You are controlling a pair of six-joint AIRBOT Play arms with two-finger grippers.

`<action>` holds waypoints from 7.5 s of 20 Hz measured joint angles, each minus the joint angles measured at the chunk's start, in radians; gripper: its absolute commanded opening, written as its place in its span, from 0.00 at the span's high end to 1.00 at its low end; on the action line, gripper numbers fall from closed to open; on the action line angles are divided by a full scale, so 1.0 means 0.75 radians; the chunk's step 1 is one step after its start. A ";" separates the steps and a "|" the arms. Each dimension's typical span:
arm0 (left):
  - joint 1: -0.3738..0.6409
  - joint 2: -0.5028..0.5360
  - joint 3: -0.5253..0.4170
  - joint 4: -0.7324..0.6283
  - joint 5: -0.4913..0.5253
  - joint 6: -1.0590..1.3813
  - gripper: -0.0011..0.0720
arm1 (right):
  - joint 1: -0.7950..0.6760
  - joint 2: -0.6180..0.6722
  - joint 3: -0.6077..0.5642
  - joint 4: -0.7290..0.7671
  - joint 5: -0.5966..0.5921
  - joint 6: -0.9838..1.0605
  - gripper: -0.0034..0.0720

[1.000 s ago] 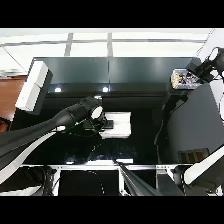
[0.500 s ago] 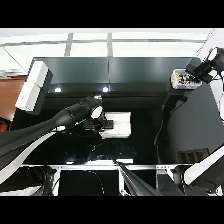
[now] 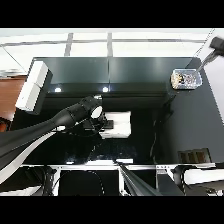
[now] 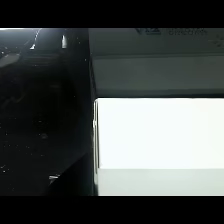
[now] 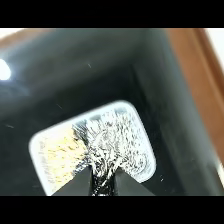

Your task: Fold the box and place the chain.

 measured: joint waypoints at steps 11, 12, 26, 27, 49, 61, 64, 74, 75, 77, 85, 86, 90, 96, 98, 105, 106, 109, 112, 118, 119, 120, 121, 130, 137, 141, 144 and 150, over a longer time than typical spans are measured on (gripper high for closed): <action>0.000 0.000 0.000 -0.004 0.001 0.000 0.95 | 0.059 0.664 -0.069 0.444 0.101 -0.198 0.93; 0.000 0.000 0.000 -0.004 0.001 0.000 0.95 | 0.084 0.712 -0.073 0.463 0.113 -0.204 0.93; 0.000 0.000 0.000 -0.001 0.005 0.000 0.95 | 0.452 0.885 -0.084 0.825 0.539 -0.227 0.93; 0.000 0.000 0.000 -0.001 0.005 0.001 0.95 | 0.470 0.885 -0.084 0.847 0.544 -0.227 0.93; 0.000 0.000 0.000 0.001 0.005 0.001 0.95 | 0.777 0.695 -0.181 1.037 0.470 -0.218 0.93; 0.000 0.000 0.000 0.001 0.004 0.001 0.95 | 0.945 0.691 -0.961 0.936 0.247 -0.287 0.93; 0.000 0.001 0.000 0.001 0.004 0.000 0.95 | 0.954 0.688 -1.106 0.934 0.118 -0.292 0.93; 0.000 0.000 0.000 0.001 0.005 -0.002 0.95 | 0.967 0.631 -1.231 0.892 -0.033 -0.307 0.51; 0.000 0.000 0.000 0.001 0.005 -0.002 0.95 | 0.952 0.631 -1.228 0.873 -0.006 -0.322 0.56; 0.000 0.000 0.000 -0.003 0.005 -0.002 0.95 | 0.898 0.639 -1.213 0.848 0.092 -0.396 0.56; 0.000 -0.001 -0.001 -0.054 0.033 0.004 0.95 | 0.664 0.664 -1.195 0.810 0.381 -0.544 0.56; 0.001 -0.001 -0.001 -0.053 0.034 0.015 0.95 | 0.655 0.665 -1.195 0.811 0.390 -0.549 0.56; 0.008 0.005 0.012 -0.047 0.026 0.028 0.31 | 0.638 0.666 -1.195 0.812 0.400 -0.562 0.56; -0.030 0.153 0.064 0.145 0.010 0.188 0.30 | 0.632 0.666 -1.195 0.819 0.393 -0.571 0.56; -0.039 0.267 0.038 0.226 -0.006 0.305 0.30 | 0.631 0.666 -1.195 0.819 0.390 -0.571 0.56; 0.304 0.759 -0.371 0.107 0.062 0.704 0.19 | 0.631 0.666 -1.195 0.816 0.388 -0.573 0.56; 0.387 0.800 -0.436 -0.026 0.075 0.857 0.19 | 0.631 0.666 -1.195 0.816 0.387 -0.573 0.56; 0.589 0.861 -0.582 -0.463 0.042 1.511 0.00 | 0.631 0.666 -1.195 0.814 0.386 -0.573 0.56; 0.653 0.861 -0.663 -0.726 0.057 2.204 0.00 | 0.631 0.666 -1.195 0.811 0.385 -0.572 0.56; 0.574 0.620 -0.652 -0.901 0.242 3.046 0.00 | 0.631 0.666 -1.195 0.808 0.364 -0.572 0.56; 0.549 0.563 -0.637 -0.909 0.251 3.123 0.00 | 0.631 0.666 -1.195 0.810 0.355 -0.572 0.56; 0.523 0.514 -0.627 -0.921 0.271 3.174 0.00 | 0.631 0.666 -1.195 0.809 0.348 -0.572 0.56; 0.497 0.470 -0.619 -0.927 0.294 3.216 0.00 | 0.631 0.666 -1.195 0.810 0.343 -0.572 0.56; 0.459 0.258 -0.583 -1.138 0.440 3.326 0.00 | 0.631 0.666 -1.195 0.813 0.332 -0.572 0.56; 0.457 0.213 -0.569 -1.179 0.477 3.381 0.01 | 0.631 0.666 -1.195 0.814 0.328 -0.572 0.56; 0.456 0.196 -0.558 -1.181 0.502 3.416 0.01 | 0.631 0.666 -1.195 0.815 0.326 -0.572 0.56; 0.454 0.190 -0.552 -1.181 0.471 3.466 0.01 | 0.631 0.666 -1.195 0.815 0.325 -0.572 0.56; 0.399 0.187 -0.549 -1.186 0.448 3.510 0.01 | 0.631 0.666 -1.195 0.815 0.307 -0.572 0.56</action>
